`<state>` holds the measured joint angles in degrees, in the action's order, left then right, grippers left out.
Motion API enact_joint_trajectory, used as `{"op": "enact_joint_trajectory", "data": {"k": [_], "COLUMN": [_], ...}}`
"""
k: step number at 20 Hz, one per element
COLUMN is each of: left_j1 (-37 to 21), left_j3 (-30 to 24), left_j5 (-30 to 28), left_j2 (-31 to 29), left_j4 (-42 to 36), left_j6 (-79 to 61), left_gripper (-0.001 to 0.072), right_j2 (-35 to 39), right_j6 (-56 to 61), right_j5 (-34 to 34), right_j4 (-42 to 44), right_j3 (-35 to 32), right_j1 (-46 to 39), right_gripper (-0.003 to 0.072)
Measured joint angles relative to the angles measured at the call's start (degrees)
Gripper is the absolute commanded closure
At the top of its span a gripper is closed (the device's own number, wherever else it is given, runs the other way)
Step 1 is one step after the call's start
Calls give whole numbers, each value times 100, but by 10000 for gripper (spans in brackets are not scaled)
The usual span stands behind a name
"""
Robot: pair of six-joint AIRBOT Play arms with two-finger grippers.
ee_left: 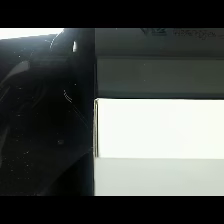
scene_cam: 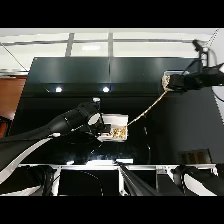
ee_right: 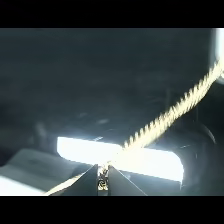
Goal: Fold the box and place the chain.
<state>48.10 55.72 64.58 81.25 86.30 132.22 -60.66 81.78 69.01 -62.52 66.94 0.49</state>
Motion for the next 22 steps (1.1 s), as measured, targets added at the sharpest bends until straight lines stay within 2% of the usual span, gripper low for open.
{"op": "enact_joint_trajectory", "data": {"k": [4, 7, 10, 13, 17, 22], "left_j1": [0, 0, 0, 0, 0, 0], "left_j3": [2, 2, 2, 2, 2, 2], "left_j5": [0, 0, 0, 0, 0, 2], "left_j2": [0, 0, 0, 0, 0, 0], "left_j4": [0, 0, 0, 0, 0, 0], "left_j6": [0, 0, 0, 0, 0, 0], "left_gripper": [680, 680, 680, 680, 680, 680], "right_j2": [824, 1047, 1130, 1161, 1132, 852], "right_j6": [-227, -326, -337, -184, -28, 35], "right_j5": [557, 815, 787, 345, -568, -1609], "right_j4": [684, 1016, 1169, 1255, 1663, 2061], "right_j3": [0, -42, -337, -931, -1685, -2061], "right_j1": [90, 431, 1021, 1692, 2400, 3003], "right_gripper": [668, 669, 669, 669, 669, 669]}}
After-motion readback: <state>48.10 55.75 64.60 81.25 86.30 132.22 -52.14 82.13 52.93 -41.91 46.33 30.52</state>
